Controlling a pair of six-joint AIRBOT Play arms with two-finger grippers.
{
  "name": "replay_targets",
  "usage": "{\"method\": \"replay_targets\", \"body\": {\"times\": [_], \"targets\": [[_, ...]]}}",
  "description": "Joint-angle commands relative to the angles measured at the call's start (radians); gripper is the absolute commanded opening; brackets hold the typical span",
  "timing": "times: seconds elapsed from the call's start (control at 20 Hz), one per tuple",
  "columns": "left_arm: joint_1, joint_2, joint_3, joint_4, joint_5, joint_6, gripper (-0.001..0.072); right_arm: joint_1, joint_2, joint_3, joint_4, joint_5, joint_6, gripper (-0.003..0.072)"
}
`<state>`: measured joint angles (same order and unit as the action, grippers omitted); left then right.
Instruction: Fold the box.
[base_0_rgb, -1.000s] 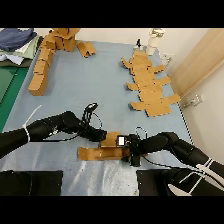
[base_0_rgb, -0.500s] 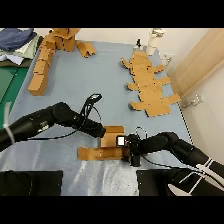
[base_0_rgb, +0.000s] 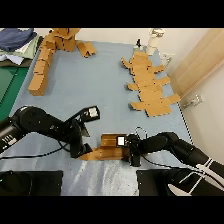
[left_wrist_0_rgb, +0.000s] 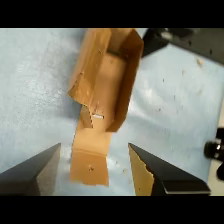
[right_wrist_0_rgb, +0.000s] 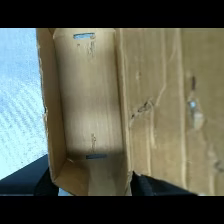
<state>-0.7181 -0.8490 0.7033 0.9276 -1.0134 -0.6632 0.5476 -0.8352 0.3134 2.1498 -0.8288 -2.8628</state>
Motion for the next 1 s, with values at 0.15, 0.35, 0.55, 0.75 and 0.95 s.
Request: {"method": "replay_targets", "body": {"times": [0.15, 0.35, 0.55, 0.75, 0.95], "targets": [[-0.001, -0.105, -0.034, 0.014, -0.008, 0.21, 0.0689, 0.0, 0.001, 0.0, 0.0, 0.0, 0.001, 0.0507], [-0.051, -0.223, -0.048, -0.034, 0.103, 0.301, 0.0688, 0.0, 0.001, 0.0, 0.0, 0.0, 0.001, 0.0507], [-0.106, -0.259, -0.09, -0.128, 0.176, 0.39, 0.0627, 0.0, 0.001, 0.0, 0.0, 0.0, 0.001, 0.0507], [-0.11, -0.257, -0.115, -0.136, 0.217, 0.32, 0.0627, 0.0, 0.001, 0.0, 0.0, 0.0, 0.001, 0.0507], [-0.118, -0.257, -0.126, -0.173, 0.291, 0.322, 0.0523, 0.0, 0.001, 0.0, 0.0, 0.0, 0.001, 0.0507]]}}
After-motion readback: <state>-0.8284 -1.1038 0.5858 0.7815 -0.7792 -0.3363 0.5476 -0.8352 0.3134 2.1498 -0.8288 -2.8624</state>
